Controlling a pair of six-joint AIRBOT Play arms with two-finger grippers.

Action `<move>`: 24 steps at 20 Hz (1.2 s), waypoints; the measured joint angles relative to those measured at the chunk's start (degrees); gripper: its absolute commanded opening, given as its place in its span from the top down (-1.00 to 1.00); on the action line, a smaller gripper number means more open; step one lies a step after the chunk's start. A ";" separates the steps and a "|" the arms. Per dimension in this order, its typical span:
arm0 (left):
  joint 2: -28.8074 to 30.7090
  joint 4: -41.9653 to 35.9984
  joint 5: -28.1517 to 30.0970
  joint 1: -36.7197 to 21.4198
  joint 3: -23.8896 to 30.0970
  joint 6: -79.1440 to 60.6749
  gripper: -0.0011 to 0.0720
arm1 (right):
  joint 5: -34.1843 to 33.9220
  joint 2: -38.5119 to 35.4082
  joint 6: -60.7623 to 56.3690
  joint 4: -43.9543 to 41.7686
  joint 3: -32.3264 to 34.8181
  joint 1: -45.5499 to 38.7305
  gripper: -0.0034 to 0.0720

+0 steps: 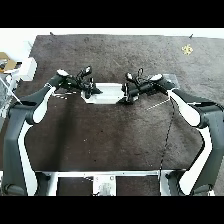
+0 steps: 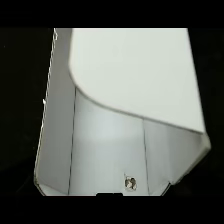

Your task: Fold the box and place the chain.

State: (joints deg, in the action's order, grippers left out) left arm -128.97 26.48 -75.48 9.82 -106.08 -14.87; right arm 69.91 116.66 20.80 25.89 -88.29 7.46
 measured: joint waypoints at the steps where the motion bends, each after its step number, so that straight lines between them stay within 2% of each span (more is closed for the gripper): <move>1: 0.00 0.02 0.00 0.00 0.00 0.00 0.94 | -0.04 0.00 -0.04 0.07 0.00 0.04 -0.91; 10: 0.00 0.00 0.02 0.02 0.00 0.02 0.94 | -2.08 0.61 -0.15 3.19 0.00 0.59 -0.88; 24: 0.00 -0.02 0.04 0.02 0.00 0.02 0.94 | -0.28 0.83 0.52 -0.17 0.00 -0.52 -0.88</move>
